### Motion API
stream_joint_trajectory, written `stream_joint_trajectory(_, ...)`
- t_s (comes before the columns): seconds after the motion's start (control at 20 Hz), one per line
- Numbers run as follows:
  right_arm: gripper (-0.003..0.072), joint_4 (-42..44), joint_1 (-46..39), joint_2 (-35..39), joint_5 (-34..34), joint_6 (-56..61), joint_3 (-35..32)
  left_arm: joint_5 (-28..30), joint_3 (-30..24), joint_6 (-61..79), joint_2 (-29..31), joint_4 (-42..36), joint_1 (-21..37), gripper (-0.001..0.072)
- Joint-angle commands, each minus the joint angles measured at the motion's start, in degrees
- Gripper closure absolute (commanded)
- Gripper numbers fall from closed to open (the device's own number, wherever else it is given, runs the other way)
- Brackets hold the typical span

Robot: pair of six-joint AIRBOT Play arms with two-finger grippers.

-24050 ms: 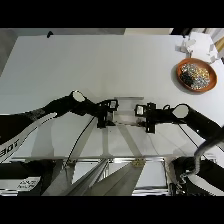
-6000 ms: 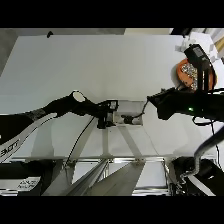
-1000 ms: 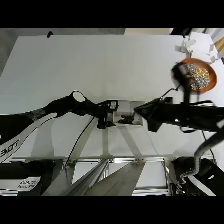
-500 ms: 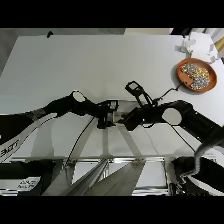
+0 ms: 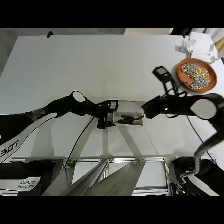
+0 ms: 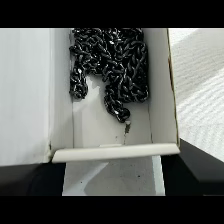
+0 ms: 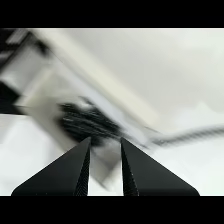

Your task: Fold the box and place the chain.

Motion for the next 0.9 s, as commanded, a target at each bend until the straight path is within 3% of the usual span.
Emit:
stream_joint_trajectory(0.0, 0.0475, -5.2, -12.2, 1.6, 6.6, 0.1, 0.0, 0.0, 0.0, 0.0, 0.0, 0.0, 0.0, 0.0500)
stream_joint_trajectory(0.15, 0.0368, -7.8, -17.4, -4.2, 3.5, 0.1, -1.0, 0.0, 0.0, 0.0, 0.0, 0.0, 0.0, 0.0500)
stream_joint_trajectory(0.45, 0.0366, -7.6, -15.1, -19.6, -6.4, 0.1, -1.0, 0.0, 0.0, 0.0, 0.0, 0.0, 0.0, 0.0500)
stream_joint_trajectory(0.7, 0.0368, -7.5, -13.4, -23.6, -12.9, 2.7, -1.0, 0.0, 0.0, 0.0, 0.0, 0.0, 0.0, 0.0500)
stream_joint_trajectory(0.85, 0.0397, -7.5, -13.4, -25.8, -13.4, 2.9, -1.0, 0.0, 0.0, 0.0, 0.0, 0.0, 0.0, 0.0500)
